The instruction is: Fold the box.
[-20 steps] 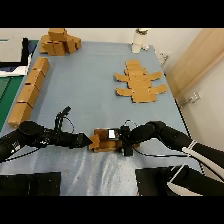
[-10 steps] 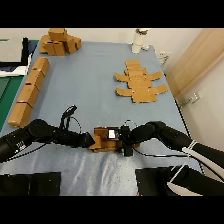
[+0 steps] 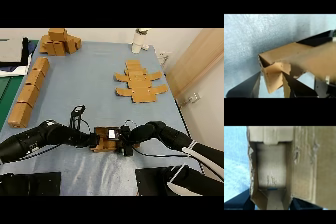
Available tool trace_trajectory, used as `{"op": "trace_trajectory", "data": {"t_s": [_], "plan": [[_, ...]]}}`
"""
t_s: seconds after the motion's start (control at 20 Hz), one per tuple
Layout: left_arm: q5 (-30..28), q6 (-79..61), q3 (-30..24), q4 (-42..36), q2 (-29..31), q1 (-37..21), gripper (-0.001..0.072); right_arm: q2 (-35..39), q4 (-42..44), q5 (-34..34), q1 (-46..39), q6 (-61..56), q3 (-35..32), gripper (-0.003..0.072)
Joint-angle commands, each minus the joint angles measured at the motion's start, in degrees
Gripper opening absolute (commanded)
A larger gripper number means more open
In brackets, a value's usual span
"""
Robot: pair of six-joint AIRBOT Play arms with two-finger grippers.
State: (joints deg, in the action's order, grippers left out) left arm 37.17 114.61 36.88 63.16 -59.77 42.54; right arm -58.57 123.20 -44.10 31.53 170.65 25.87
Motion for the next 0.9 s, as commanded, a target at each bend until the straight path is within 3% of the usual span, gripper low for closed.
{"op": "trace_trajectory", "data": {"t_s": [0.0, 0.4, 0.85], "plan": [[1.4, 6.6, 3.0, 5.3, -3.3, 3.0, 0.0431, 0.0, 0.0, 0.0, 0.0, 0.0, 0.0, 0.0507], [14.1, 20.4, 12.9, 20.4, -10.0, 7.5, 0.043, 0.0, 0.0, 0.0, 0.0, 0.0, 0.0, 0.0507], [18.9, 21.4, 16.7, 20.7, -10.4, 8.2, 0.043, 0.0, 0.0, 0.0, 0.0, 0.0, 0.0, 0.0507]]}}
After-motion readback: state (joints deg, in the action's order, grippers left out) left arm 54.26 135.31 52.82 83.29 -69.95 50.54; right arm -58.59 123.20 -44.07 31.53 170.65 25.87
